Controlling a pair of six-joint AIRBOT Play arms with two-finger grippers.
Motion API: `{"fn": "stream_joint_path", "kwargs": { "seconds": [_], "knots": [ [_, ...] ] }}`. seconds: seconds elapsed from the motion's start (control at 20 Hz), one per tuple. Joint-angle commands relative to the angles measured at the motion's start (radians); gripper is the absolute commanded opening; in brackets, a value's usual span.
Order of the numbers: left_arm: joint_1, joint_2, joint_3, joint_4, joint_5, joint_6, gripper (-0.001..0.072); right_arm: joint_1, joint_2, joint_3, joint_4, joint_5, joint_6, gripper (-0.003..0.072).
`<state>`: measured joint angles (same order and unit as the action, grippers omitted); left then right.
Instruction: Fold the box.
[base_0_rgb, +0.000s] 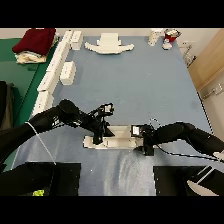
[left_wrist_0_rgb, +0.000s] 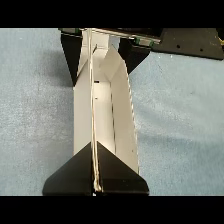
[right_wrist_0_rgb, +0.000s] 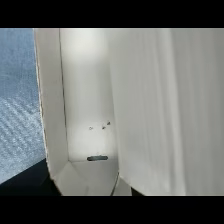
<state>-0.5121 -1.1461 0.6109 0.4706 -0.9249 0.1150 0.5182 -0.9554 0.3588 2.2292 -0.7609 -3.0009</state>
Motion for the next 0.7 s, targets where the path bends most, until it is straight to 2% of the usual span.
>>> {"fn": "stream_joint_path", "kwargs": {
  "seconds": [0.0, 0.05, 0.1, 0.65],
  "knots": [
    [0.001, 0.000, 0.000, 0.000, 0.001, 0.000, 0.0014, 0.001, 0.017, -0.001, -0.003, 0.000, 0.000, 0.0476],
    [0.000, 0.000, 0.000, 0.000, 0.001, 0.000, 0.0014, 0.000, 0.023, -0.001, -0.003, 0.001, 0.001, 0.0629],
    [0.001, 0.000, 0.000, 0.000, 0.001, 0.000, 0.0014, -0.001, 0.026, -0.001, -0.003, 0.002, 0.001, 0.0665],
    [0.000, 0.000, 0.000, 0.000, 0.001, 0.000, 0.0014, -0.001, 0.064, -0.002, 0.012, 0.001, 0.019, 0.0660]
  ]
}}
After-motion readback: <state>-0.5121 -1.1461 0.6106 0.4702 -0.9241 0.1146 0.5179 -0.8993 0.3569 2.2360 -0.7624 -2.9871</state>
